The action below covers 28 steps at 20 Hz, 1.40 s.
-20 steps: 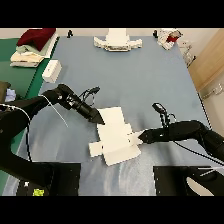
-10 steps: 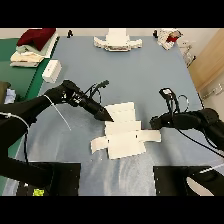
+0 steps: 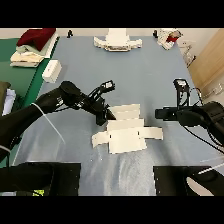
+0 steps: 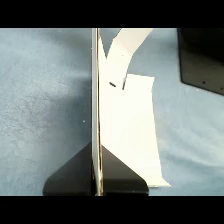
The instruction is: Fold the box.
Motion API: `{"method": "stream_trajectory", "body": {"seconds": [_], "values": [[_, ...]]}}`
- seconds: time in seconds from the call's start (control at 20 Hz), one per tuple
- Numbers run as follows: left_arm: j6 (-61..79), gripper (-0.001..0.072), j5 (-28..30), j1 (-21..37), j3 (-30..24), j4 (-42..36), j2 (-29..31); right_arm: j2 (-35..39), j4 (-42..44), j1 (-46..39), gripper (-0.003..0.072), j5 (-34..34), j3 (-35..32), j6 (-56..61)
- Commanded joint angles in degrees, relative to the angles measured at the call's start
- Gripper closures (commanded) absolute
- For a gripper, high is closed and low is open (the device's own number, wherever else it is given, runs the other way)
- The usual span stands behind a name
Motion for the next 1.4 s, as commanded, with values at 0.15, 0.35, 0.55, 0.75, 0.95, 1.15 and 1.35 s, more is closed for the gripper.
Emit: {"method": "stream_trajectory", "body": {"seconds": [0.15,0.35,0.55,0.75,0.95,1.15,1.35], "values": [[5.5,0.0698,6.9,-2.5,-5.9,0.1,3.3,5.0,15.0,1.7,0.0683,-8.5,0.6,-4.1],[6.3,0.0696,8.1,-2.8,-6.0,-0.5,3.2,6.1,15.0,7.6,0.0683,-11.2,-4.7,-1.6],[6.3,0.0696,7.9,-2.8,-6.0,-0.7,3.1,6.1,14.7,9.8,0.0683,-4.8,-11.5,2.1],[6.3,0.0696,7.1,-2.8,-6.0,-0.8,3.1,4.5,12.3,9.6,0.0683,-3.2,-12.8,2.0],[6.3,0.0696,6.4,-2.8,-6.0,-0.8,3.1,2.6,11.7,9.6,0.0683,-3.2,-12.8,2.1],[6.5,0.0696,6.5,-2.8,-6.1,-0.8,3.0,2.6,11.9,9.6,0.0683,-3.2,-12.8,2.1],[9.5,0.0696,6.6,-3.4,-6.1,-1.0,3.0,2.6,13.4,9.7,0.0684,-3.2,-11.5,2.0]]}}
